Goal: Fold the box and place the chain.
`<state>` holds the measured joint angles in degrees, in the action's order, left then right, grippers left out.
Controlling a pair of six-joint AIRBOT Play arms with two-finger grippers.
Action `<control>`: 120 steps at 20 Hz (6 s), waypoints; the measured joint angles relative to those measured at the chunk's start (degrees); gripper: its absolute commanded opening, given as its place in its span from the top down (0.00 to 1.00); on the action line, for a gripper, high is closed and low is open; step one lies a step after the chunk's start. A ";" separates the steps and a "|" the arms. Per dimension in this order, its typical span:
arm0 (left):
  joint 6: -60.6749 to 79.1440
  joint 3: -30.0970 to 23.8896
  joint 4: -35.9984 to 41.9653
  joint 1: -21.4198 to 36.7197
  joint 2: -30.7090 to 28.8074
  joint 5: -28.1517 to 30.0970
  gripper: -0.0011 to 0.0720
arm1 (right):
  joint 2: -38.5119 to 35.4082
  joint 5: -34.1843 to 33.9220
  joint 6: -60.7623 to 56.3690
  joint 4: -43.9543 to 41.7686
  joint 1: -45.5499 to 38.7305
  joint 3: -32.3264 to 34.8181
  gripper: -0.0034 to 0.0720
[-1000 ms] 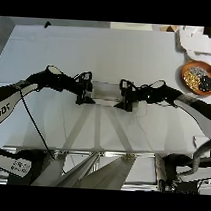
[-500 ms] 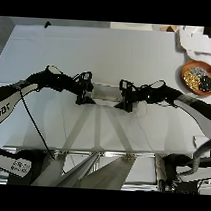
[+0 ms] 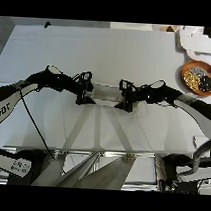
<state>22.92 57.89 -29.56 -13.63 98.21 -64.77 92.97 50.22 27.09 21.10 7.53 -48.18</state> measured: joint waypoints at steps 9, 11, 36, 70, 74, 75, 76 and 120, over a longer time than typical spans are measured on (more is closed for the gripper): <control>0.02 0.00 0.20 -0.09 0.00 -0.68 0.51 | -0.02 1.31 0.17 -1.16 0.02 -0.04 0.08; 0.04 0.00 0.04 -0.04 0.00 -0.24 0.51 | -0.02 1.20 0.17 -0.72 -0.02 -0.02 0.08; 0.00 0.00 -0.04 -0.04 0.00 -0.09 0.51 | -21.44 12.15 -21.11 16.17 -10.64 0.00 0.94; 0.00 0.00 0.00 -0.04 0.00 -0.20 0.51 | -20.52 5.29 -26.84 10.25 -5.49 0.00 0.52; 0.00 0.00 0.00 -0.04 0.00 -0.20 0.51 | -21.79 4.83 -25.70 19.71 -5.49 0.83 0.51; 0.00 0.00 0.00 -0.04 0.00 -0.20 0.51 | -21.73 4.39 -25.03 21.24 -5.49 1.22 0.51; 0.00 0.00 0.00 -0.04 0.00 -0.20 0.51 | -21.42 3.93 -24.02 22.25 -5.49 1.68 0.51; 0.04 -0.02 -0.15 -0.04 0.00 -0.22 0.51 | -11.17 -0.39 -11.10 7.63 -1.05 3.54 0.57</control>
<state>22.96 57.87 -29.71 -13.67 98.21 -64.99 81.80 49.82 15.99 28.73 6.48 -44.64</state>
